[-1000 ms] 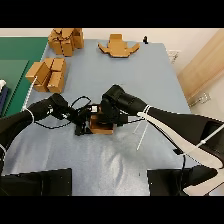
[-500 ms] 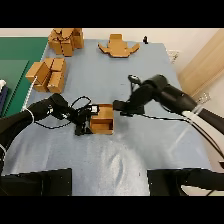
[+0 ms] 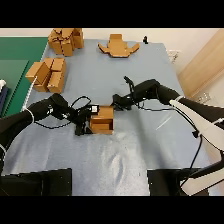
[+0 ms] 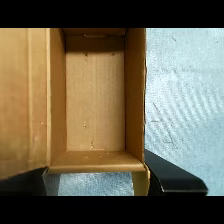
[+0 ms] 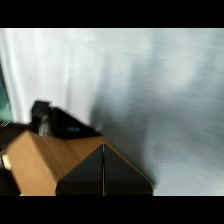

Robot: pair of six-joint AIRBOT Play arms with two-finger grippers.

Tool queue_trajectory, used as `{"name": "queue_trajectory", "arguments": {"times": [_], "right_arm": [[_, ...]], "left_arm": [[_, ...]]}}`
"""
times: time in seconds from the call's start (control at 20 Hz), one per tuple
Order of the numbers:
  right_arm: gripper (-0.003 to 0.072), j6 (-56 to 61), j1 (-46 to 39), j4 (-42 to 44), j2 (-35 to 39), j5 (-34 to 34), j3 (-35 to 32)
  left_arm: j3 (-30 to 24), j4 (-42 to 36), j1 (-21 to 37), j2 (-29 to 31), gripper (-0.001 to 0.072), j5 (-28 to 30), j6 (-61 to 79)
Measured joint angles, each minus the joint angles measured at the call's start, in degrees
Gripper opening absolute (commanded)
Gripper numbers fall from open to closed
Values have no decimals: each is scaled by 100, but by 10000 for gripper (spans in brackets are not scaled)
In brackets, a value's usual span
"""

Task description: Fold the box.

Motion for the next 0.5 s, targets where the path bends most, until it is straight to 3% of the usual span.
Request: {"name": "queue_trajectory", "arguments": {"times": [0.1, 0.25, 0.45, 0.5], "right_arm": [[1, -643, 133, 216, 17, -415, 162], [2, -1338, 293, 151, 426, -693, -151], [8, -2302, 553, -142, 918, -448, -787], [73, -2485, 634, -243, 981, -313, -863]], "left_arm": [[0, 0, -2, -2, 228, -2, -74], [0, 0, -2, 0, 228, -9, -122], [0, 0, 0, 0, 228, -15, -157], [0, 0, -2, 0, 228, -17, -160]]}}
